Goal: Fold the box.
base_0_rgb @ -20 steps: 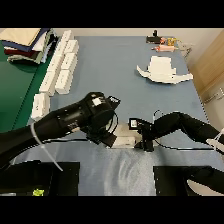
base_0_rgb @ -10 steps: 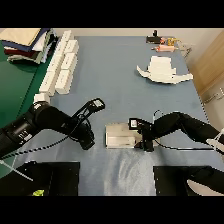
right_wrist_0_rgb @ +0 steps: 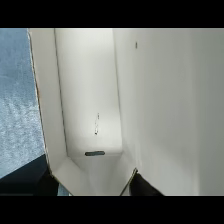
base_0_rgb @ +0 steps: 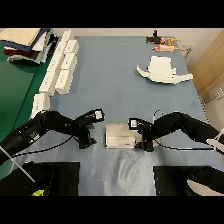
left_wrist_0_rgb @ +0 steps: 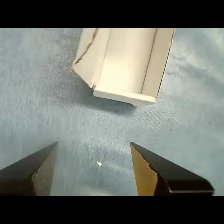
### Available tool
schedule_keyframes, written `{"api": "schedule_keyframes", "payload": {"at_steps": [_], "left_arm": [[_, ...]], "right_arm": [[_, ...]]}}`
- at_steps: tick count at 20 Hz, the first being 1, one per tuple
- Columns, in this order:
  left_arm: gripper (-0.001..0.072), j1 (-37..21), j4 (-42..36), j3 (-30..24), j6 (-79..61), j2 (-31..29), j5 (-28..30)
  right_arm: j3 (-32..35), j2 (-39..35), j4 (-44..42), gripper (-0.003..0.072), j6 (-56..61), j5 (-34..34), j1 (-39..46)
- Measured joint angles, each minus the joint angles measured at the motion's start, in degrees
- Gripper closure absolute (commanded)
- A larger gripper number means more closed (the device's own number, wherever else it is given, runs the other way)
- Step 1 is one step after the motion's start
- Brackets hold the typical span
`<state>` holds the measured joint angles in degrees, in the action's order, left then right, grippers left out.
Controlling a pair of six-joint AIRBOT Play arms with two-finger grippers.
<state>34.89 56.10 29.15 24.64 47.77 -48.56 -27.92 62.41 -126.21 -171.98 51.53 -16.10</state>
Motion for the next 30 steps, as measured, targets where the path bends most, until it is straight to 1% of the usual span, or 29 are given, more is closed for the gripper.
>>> {"api": "schedule_keyframes", "payload": {"at_steps": [4, 8, 12, 17, 22, 29, 30], "left_arm": [[0.0018, 1.4, -9.07, -3.13, -16.65, 2.03, 3.82], [0.0018, 3.3, -15.37, -5.22, -24.37, 5.38, 8.35], [0.0018, 4.0, -18.88, -5.81, -26.91, 8.33, 11.61], [0.0019, 6.14, -22.34, -5.95, -27.89, 10.03, 14.23], [0.0019, 7.13, -24.55, -5.97, -28.06, 12.48, 15.58], [0.0024, 9.03, -26.45, -5.97, -28.06, 13.57, 18.27], [0.011, 9.11, -26.53, -5.97, -28.02, 13.79, 18.29]], "right_arm": [[0.0, 0.0, 0.0, 0.0256, 0.0, -0.02, -0.02], [0.0, 0.0, 0.0, 0.0256, 0.0, -0.02, 0.0], [0.0, 0.0, 0.0, 0.0256, 0.02, -0.02, 0.0], [0.0, 0.0, 0.0, 0.0256, 0.02, -0.02, -0.02], [0.0, 0.0, 0.0, 0.0256, 0.02, -0.02, 0.0], [0.0, 0.0, 0.0, 0.0256, 0.02, -0.02, -0.02], [0.0, 0.0, 0.0, 0.0256, 0.0, -0.02, 0.0]]}}
